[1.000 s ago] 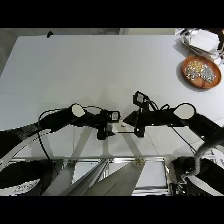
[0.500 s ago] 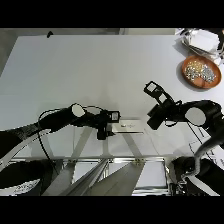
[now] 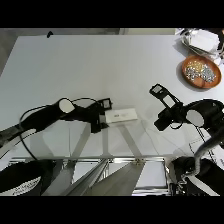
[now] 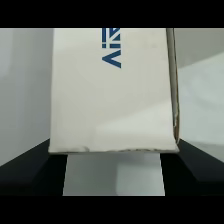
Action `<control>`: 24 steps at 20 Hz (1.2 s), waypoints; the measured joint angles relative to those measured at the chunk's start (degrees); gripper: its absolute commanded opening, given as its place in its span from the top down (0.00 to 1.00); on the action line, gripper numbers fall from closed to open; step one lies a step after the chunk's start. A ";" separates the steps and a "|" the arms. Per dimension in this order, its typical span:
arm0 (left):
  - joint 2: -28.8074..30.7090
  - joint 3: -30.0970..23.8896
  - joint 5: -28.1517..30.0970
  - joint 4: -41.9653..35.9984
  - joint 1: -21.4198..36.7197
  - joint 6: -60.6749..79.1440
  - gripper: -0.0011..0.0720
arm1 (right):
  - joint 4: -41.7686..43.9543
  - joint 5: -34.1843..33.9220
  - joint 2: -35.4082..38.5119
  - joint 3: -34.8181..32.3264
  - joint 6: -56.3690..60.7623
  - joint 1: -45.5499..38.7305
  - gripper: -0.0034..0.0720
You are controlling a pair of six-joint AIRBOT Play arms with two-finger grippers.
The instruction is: Fold the box and place the chain.
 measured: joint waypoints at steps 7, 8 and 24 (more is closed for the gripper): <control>17.31 -0.02 -1.88 11.26 22.40 -17.20 0.98 | -0.81 0.31 0.00 0.00 3.87 -0.02 0.94; 19.23 -0.02 -1.90 13.57 26.23 -20.57 0.98 | -0.83 0.31 0.00 0.00 4.42 -0.02 0.94; 17.44 -0.02 -6.93 39.89 57.20 -52.48 0.98 | 0.15 -1.22 0.00 0.00 8.09 -0.02 0.94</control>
